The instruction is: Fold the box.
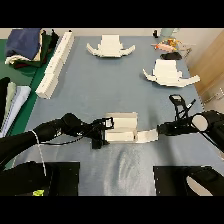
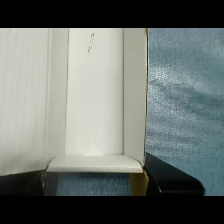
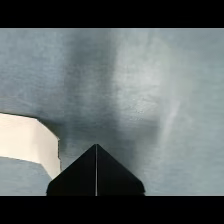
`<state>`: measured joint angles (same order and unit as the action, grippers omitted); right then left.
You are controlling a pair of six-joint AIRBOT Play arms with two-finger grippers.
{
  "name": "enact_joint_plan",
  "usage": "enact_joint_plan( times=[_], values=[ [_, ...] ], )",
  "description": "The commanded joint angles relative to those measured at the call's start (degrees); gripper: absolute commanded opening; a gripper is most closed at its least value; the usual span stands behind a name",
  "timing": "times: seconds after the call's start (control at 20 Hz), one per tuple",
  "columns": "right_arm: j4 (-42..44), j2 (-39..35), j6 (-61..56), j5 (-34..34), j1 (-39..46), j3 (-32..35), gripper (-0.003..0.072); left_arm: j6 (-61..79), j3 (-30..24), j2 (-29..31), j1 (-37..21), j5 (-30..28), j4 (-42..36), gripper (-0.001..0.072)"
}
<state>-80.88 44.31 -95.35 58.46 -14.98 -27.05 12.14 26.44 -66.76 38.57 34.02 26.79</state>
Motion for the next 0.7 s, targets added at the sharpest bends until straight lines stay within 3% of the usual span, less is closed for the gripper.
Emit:
enact_joint_plan(
  times=[0.0,0.3,0.5,0.55,0.6,0.65],
  values=[
    [15.06,6.14,6.78,-2.14,1.51,2.19,0.0004,0.00,0.02,-0.02,0.04,0.00,0.02,0.0374],
    [29.31,7.15,15.54,-1.29,1.38,2.10,0.0005,0.00,0.04,0.00,0.04,0.02,0.02,0.0374],
    [30.60,2.84,15.52,-0.39,1.38,1.88,0.0006,0.00,0.04,-0.02,0.02,0.00,0.02,0.0374],
    [30.80,1.73,15.54,-0.42,1.38,1.88,0.0095,0.00,0.04,-0.02,0.02,0.00,0.02,0.0374],
    [30.88,0.87,15.54,-0.31,1.38,1.88,0.0238,0.00,0.02,-0.02,0.04,0.02,0.02,0.0374],
    [31.67,0.31,15.54,0.07,1.38,1.88,0.0268,0.00,0.02,-0.02,0.02,0.00,0.02,0.0374]
  ],
)
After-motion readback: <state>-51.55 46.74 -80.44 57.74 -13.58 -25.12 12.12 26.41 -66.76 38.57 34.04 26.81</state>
